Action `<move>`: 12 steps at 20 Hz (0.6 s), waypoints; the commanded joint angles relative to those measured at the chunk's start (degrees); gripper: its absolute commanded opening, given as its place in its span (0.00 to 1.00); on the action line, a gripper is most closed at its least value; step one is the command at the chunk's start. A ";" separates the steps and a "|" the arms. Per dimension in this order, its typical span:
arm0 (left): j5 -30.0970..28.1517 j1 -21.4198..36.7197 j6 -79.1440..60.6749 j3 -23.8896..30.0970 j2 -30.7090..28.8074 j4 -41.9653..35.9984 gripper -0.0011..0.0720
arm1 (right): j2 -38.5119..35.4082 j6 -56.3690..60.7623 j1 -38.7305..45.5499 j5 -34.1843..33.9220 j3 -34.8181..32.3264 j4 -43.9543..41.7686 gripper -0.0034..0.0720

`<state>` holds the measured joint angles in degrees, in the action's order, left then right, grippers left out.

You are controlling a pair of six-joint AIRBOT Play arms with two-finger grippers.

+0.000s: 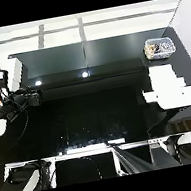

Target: Fold the box and place the chain.

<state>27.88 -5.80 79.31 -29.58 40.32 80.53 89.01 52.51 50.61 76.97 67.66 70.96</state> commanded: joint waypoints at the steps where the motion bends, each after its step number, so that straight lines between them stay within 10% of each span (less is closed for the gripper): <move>1: 0.00 -0.02 -0.02 0.00 0.04 -0.22 0.98 | -0.57 -2.86 -1.75 4.72 0.11 0.42 0.06; 9: 0.63 -0.04 0.00 0.02 0.04 -1.90 0.98 | -17.59 -4.37 -16.33 1.70 -10.54 -22.40 0.06; 12: 0.74 -1.22 -0.02 0.02 0.04 -4.37 0.98 | -28.24 -5.03 -25.09 -12.24 -22.64 -31.61 0.07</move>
<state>28.32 -6.20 79.31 -29.58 40.32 78.37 69.12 48.16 32.82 75.20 53.89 49.36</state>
